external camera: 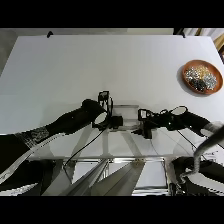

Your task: Fold the box and place the chain.

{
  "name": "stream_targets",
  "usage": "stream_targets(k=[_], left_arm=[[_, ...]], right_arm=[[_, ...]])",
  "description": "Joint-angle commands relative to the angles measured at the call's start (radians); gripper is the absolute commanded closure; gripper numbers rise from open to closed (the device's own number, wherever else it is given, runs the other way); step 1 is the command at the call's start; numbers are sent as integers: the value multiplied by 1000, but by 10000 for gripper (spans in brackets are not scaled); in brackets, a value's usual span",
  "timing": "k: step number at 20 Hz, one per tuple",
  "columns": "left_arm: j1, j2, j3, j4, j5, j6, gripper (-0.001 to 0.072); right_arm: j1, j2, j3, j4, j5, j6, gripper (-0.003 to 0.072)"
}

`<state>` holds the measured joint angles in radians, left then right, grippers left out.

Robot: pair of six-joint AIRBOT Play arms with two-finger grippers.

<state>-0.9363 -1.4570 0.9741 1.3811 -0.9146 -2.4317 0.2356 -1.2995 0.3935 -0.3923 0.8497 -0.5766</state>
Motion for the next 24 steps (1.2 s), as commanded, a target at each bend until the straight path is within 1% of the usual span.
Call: stream_targets(k=[1,2,3,5,6,7,8,11,12,17,18,20,21,23,24], left_arm=[[0,-1,0,-1,1,0,392],[0,-1,0,8,-2,0,469],[0,-2,0,16,-3,0,519],[0,-11,0,22,-4,-1,521],[0,-19,0,20,-8,-2,555],[0,-27,0,18,-10,-1,617],[-1,-34,0,17,-11,-1,643],[-2,-39,0,23,-10,0,657],[-2,-39,0,23,-9,0,706],[-2,-39,0,23,-8,0,704],[-2,-39,0,23,-6,0,684],[-3,-39,0,23,5,0,529],[-3,-39,0,23,9,0,494],[-5,-42,0,23,10,0,508],[-5,-44,0,23,10,-1,544]], right_arm=[[0,1,0,0,0,0,349],[0,1,0,0,0,0,349],[0,1,0,1,0,1,349],[0,1,0,0,0,0,349],[0,1,0,1,0,1,349],[0,1,0,1,0,1,349],[0,1,0,1,0,1,349],[0,1,0,1,0,1,349],[0,1,0,1,0,0,349],[0,1,0,0,0,0,349],[0,1,0,1,0,1,349],[0,1,0,1,0,1,349],[0,1,0,1,0,1,349],[0,1,0,1,0,1,349],[0,1,0,1,-1,1,349]])
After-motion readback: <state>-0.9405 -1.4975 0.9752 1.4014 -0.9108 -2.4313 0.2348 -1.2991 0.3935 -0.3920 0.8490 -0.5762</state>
